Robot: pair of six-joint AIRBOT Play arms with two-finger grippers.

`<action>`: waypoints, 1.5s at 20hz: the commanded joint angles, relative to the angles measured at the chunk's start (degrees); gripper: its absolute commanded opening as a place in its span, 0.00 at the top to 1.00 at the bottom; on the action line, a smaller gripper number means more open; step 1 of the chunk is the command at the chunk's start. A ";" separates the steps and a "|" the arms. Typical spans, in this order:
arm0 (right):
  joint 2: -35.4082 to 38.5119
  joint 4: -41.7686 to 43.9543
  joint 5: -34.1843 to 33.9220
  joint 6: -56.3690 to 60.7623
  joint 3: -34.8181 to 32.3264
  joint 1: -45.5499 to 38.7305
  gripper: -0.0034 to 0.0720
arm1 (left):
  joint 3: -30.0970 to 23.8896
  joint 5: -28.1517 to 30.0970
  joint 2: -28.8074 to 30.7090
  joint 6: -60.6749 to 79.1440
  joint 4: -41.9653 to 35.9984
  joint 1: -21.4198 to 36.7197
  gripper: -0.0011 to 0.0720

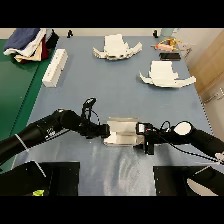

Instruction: Fold the box.

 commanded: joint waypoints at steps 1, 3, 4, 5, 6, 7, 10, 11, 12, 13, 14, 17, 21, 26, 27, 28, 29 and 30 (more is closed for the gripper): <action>0.04 0.00 0.02 0.00 0.04 -0.02 0.27 | 3.39 -0.87 -2.89 -11.45 9.64 -4.22 0.29; 0.04 0.00 0.02 0.00 0.04 -0.02 0.27 | 5.09 -1.90 -5.25 -13.40 10.29 -5.64 0.35; 0.04 0.00 0.02 0.00 0.04 -0.02 0.27 | 6.05 -2.89 -6.43 -14.82 11.23 -6.16 0.35; 0.04 0.00 0.02 0.00 0.04 -0.02 0.27 | 7.15 -4.17 -7.67 -16.85 12.72 -6.78 0.35; 0.04 0.00 0.02 0.00 0.04 -0.02 0.27 | 8.17 -5.35 -8.74 -18.71 14.40 -7.41 0.35; 0.04 0.00 0.02 0.00 0.04 -0.02 0.27 | 8.98 -6.14 -9.51 -20.48 15.89 -8.02 0.35; 0.04 0.00 0.02 0.00 0.04 -0.02 0.27 | 11.39 -8.33 -11.41 -24.30 19.30 -9.97 0.35; 0.04 0.00 0.02 0.00 0.04 -0.02 0.27 | 12.15 -9.03 -12.20 -24.92 20.09 -10.60 0.35; 0.04 0.00 0.02 0.00 0.04 -0.02 0.27 | 12.70 -9.53 -12.92 -25.68 20.28 -11.06 0.35; 0.04 0.00 0.02 0.00 0.04 -0.02 0.27 | 13.25 -9.79 -13.70 -25.99 20.28 -11.54 0.35; 0.04 0.00 0.02 0.00 0.04 -0.02 0.27 | 13.84 -9.86 -14.47 -26.08 20.26 -12.11 0.35; 0.04 0.00 0.02 0.00 0.04 -0.02 0.27 | 15.67 -10.58 -16.87 -27.21 20.35 -12.90 0.35; 0.02 0.00 0.00 0.00 0.04 -0.02 0.27 | 16.94 -12.50 -19.34 -28.59 20.68 -13.20 0.35; 0.04 0.00 0.04 0.00 0.04 -0.02 0.27 | 18.80 -15.72 -19.96 -31.61 23.96 -14.25 0.46; 0.04 0.00 0.00 0.00 0.04 -0.02 0.27 | 19.34 -15.67 -19.96 -31.63 24.63 -14.58 0.46; 0.04 0.00 0.02 0.00 0.04 -0.02 0.27 | 19.78 -15.74 -19.96 -31.89 24.83 -14.71 0.46; 0.04 0.00 0.02 0.00 0.04 -0.02 0.27 | 20.02 -15.82 -19.96 -32.46 25.27 -14.95 0.53; 0.04 0.00 0.02 0.00 0.04 -0.02 0.27 | 20.02 -15.80 -19.96 -32.79 25.33 -14.95 0.79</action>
